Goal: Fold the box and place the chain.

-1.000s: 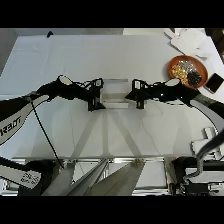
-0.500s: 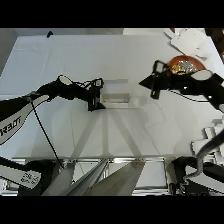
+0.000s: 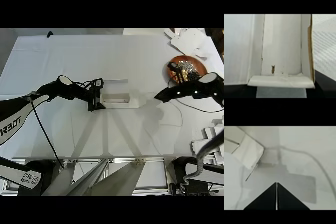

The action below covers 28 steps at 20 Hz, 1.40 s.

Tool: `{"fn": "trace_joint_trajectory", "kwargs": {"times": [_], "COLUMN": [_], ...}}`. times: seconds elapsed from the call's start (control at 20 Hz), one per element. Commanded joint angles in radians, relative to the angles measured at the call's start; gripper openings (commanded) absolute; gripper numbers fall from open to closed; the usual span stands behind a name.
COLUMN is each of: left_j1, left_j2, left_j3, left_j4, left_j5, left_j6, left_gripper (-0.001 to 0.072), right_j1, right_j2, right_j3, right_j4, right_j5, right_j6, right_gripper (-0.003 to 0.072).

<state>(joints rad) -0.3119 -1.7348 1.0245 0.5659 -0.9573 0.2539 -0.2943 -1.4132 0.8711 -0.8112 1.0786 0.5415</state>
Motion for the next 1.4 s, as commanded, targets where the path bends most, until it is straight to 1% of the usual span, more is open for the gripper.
{"fn": "trace_joint_trajectory", "kwargs": {"times": [0.0, 0.1, 0.3, 0.4, 0.5, 0.55, 0.7, 0.75, 0.8, 0.85, 1.0, 1.1, 1.15, 1.25, 1.3, 1.35], "left_j1": [0.000, 0.000, -0.001, -0.001, -0.001, -0.001, -0.001, -0.001, -0.001, -0.001, -0.001, -0.001, -0.001, -0.001, -0.001, -0.001], "left_j2": [0.000, 0.000, 0.000, 0.000, 0.000, 0.000, 0.000, 0.000, 0.000, 0.000, 0.000, 0.000, 0.000, 0.000, 0.000, 0.000], "left_j3": [0.000, 0.000, 0.000, 0.000, 0.000, 0.000, 0.000, 0.000, 0.000, 0.000, 0.000, 0.000, 0.000, 0.000, 0.000, 0.000], "left_j4": [0.000, 0.000, 0.000, 0.000, 0.000, 0.000, 0.000, 0.000, 0.000, 0.000, 0.000, 0.000, 0.000, 0.000, 0.000, 0.000], "left_j5": [0.000, 0.000, 0.000, 0.000, 0.000, 0.000, 0.000, 0.000, 0.000, 0.000, 0.000, 0.000, 0.000, 0.000, 0.000, 0.000], "left_j6": [0.000, 0.000, 0.000, 0.000, 0.000, 0.000, 0.000, 0.000, 0.000, 0.000, 0.000, 0.000, 0.000, 0.000, 0.000, 0.000], "left_gripper": [0.0113, 0.0113, 0.0113, 0.0113, 0.0113, 0.0113, 0.0113, 0.0113, 0.0113, 0.0113, 0.0113, 0.0113, 0.0113, 0.0113, 0.0113, 0.0113], "right_j1": [0.100, 0.159, 0.203, 0.214, 0.216, 0.216, 0.219, 0.225, 0.234, 0.245, 0.284, 0.303, 0.310, 0.318, 0.321, 0.323], "right_j2": [-0.136, -0.169, -0.167, -0.142, -0.094, -0.070, -0.018, -0.015, -0.017, -0.017, -0.017, -0.016, -0.016, -0.016, -0.017, -0.016], "right_j3": [0.000, 0.000, 0.002, 0.013, 0.015, 0.015, 0.015, 0.015, 0.015, 0.015, 0.015, 0.015, 0.015, 0.015, 0.015, 0.015], "right_j4": [0.006, 0.087, 0.288, 0.293, 0.293, 0.293, 0.299, 0.298, 0.291, 0.283, 0.243, 0.232, 0.232, 0.230, 0.228, 0.213], "right_j5": [0.038, 0.039, 0.014, 0.003, -0.042, -0.066, -0.092, -0.093, -0.099, -0.112, -0.177, -0.200, -0.206, -0.213, -0.215, -0.226], "right_j6": [0.120, 0.081, 0.025, 0.026, 0.027, 0.033, 0.037, 0.036, 0.036, 0.036, 0.038, 0.039, 0.053, 0.099, 0.138, 0.205], "right_gripper": [0.0009, 0.0009, 0.0012, 0.0012, 0.0019, 0.0062, 0.0067, 0.0135, 0.0229, 0.0250, 0.0255, 0.0375, 0.0406, 0.0442, 0.0489, 0.0511]}}
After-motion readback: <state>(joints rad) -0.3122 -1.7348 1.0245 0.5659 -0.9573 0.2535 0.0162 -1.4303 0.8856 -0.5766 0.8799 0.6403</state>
